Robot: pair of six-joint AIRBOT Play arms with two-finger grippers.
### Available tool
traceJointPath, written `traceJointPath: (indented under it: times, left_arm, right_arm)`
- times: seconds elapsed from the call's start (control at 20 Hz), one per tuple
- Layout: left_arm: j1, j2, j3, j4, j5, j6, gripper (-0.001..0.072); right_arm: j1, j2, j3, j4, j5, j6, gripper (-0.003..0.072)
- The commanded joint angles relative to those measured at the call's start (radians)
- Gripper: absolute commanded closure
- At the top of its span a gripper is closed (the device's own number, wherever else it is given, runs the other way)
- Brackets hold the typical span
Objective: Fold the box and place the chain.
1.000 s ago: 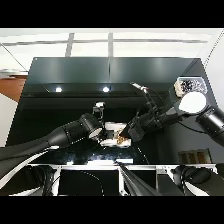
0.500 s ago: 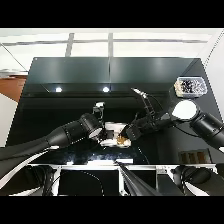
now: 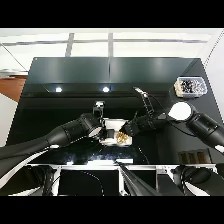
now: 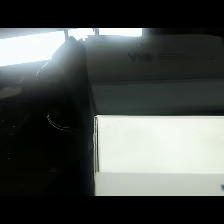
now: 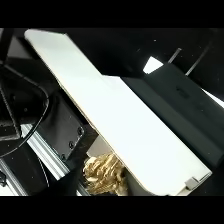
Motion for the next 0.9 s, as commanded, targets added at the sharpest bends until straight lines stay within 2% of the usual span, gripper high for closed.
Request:
traceJointPath:
  times: [0.0,0.2,0.35,0.4,0.45,0.5,0.55,0.7,0.85]
  left_arm:
    - [0.004,-0.001,0.0,0.002,-0.006,0.002,0.0682]
    - [0.004,-0.001,0.0,0.002,-0.011,0.002,0.0682]
    - [0.004,0.0,0.001,0.002,-0.048,-0.005,0.0676]
    - [0.004,0.0,0.006,0.003,-0.068,-0.005,0.0564]
    - [0.004,0.0,0.018,0.004,-0.091,-0.004,0.0329]
    - [0.004,0.002,0.036,0.007,-0.118,0.003,0.0149]
    - [0.004,0.007,0.062,0.018,-0.149,0.04,0.0112]
    - [0.01,0.059,0.135,0.042,-0.236,0.243,0.0112]
    - [0.031,0.162,0.148,0.054,-0.372,0.505,0.0112]
  right_arm:
    - [-0.008,-0.008,0.004,0.005,0.027,0.014,0.0187]
    - [-0.161,0.055,0.066,-0.026,0.303,-0.02,0.0191]
    - [-0.343,0.172,0.067,-0.185,0.347,-0.002,0.0191]
    - [-0.396,0.2,0.067,-0.212,0.345,0.0,0.019]
    - [-0.442,0.214,0.067,-0.218,0.344,-0.001,0.019]
    - [-0.483,0.219,0.067,-0.216,0.346,0.0,0.019]
    - [-0.512,0.219,0.067,-0.217,0.343,-0.001,0.019]
    - [-0.558,0.219,0.067,-0.217,0.299,-0.002,0.0191]
    - [-0.562,0.219,0.067,-0.218,0.27,-0.002,0.019]
